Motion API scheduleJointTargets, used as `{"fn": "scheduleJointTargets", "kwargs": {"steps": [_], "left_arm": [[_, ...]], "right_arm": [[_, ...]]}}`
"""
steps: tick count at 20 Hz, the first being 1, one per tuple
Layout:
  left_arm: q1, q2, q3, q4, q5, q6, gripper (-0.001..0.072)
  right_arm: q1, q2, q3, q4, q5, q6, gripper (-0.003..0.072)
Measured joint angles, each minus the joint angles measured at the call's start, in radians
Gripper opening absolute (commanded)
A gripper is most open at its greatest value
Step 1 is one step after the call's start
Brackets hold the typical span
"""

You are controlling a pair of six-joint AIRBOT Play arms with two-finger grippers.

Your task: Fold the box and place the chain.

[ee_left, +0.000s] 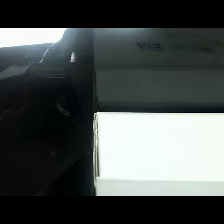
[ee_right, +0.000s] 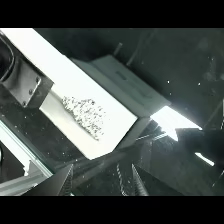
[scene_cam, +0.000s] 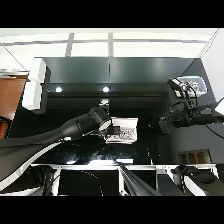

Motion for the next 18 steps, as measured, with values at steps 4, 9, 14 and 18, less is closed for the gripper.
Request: {"fn": "scheduleJointTargets", "kwargs": {"steps": [4, 9, 14, 18], "left_arm": [[0.0, 0.003, 0.032, -0.004, 0.005, -0.018, 0.0629], [0.016, 0.114, 0.06, 0.014, -0.025, 0.128, 0.0629], [0.168, 0.364, -0.044, 0.058, -0.113, 0.364, 0.0629], [0.419, 0.598, -0.269, -0.116, -0.024, 0.658, 0.0629]], "right_arm": [[-0.01, 0.0, 0.003, -0.006, 0.015, -0.003, 0.0437], [-0.014, 0.0, 0.003, -0.01, 0.024, -0.004, 0.0437], [-0.014, 0.0, 0.003, -0.01, 0.027, -0.004, 0.0437], [-0.014, 0.0, 0.003, -0.011, 0.009, -0.004, 0.0437]]}}
